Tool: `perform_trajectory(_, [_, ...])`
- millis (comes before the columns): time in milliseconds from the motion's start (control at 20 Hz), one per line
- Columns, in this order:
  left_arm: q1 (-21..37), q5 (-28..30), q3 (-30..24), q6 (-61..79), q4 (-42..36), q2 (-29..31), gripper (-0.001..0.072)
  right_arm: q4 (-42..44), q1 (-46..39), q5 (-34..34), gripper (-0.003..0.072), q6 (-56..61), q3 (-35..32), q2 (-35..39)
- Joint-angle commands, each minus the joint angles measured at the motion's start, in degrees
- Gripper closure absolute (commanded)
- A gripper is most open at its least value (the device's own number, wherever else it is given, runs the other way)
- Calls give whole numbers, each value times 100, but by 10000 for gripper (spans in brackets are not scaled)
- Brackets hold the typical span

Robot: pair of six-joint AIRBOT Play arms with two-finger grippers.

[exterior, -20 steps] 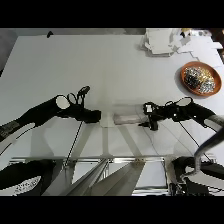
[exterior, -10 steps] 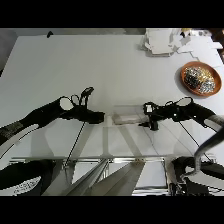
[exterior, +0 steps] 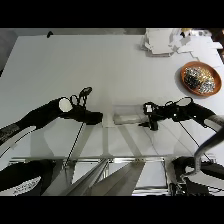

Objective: Fold the box and place the chain.

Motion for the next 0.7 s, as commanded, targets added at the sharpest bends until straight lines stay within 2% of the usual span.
perform_trajectory(0, [-11, 11, 0, -210, 155, -92, 705, 0, 2, 4, 242, 0, -2, 0])
perform_trajectory(150, [-11, 103, 0, -186, 94, -92, 704, 0, 2, 4, 242, 0, -2, 0])
perform_trajectory(300, [-13, 85, 0, 251, -428, -94, 705, 0, 2, 4, 242, 0, -2, 0])
perform_trajectory(650, [-20, 81, 0, 236, -444, -243, 705, 0, 2, 4, 242, 0, -2, 0])
